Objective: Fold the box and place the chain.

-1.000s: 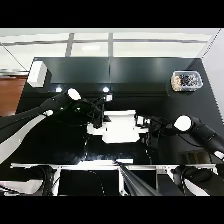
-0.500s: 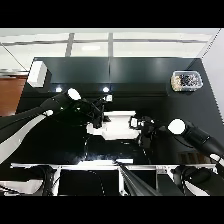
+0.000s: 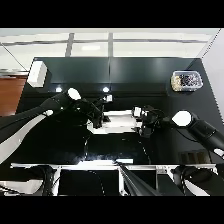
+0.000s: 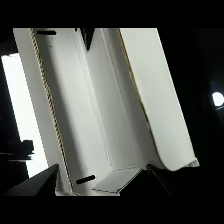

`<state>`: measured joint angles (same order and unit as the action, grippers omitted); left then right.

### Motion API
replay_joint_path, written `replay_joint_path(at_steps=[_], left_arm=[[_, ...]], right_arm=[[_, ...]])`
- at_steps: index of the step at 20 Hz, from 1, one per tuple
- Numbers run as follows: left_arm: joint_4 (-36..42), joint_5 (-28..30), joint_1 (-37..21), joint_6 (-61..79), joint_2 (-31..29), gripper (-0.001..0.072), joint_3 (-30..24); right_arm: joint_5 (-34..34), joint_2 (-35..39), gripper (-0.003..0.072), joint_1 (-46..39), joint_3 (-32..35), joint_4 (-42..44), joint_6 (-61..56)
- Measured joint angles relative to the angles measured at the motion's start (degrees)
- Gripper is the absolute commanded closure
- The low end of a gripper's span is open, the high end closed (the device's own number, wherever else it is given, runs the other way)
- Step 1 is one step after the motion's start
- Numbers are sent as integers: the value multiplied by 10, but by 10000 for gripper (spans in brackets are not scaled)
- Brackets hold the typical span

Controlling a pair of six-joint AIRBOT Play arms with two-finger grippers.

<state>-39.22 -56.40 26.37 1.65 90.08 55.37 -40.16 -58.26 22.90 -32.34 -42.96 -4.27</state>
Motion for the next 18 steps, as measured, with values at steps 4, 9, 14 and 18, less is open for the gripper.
replay_joint_path(at_steps=[4, 9, 14, 18], left_arm=[[-11, -6, 4, 5, 0, 684, 18], [-28, -7, 18, 7, -1, 684, 34], [-38, 4, 26, 5, -3, 687, 37], [-45, 39, 34, -2, -16, 687, 32]], right_arm=[[1, -1, 55, -17, -3, 5, 3], [-2, -4, 55, -27, -1, 8, 4], [1, -17, 55, -30, 0, 21, 32], [2, -22, 55, -30, 0, 34, 57]])
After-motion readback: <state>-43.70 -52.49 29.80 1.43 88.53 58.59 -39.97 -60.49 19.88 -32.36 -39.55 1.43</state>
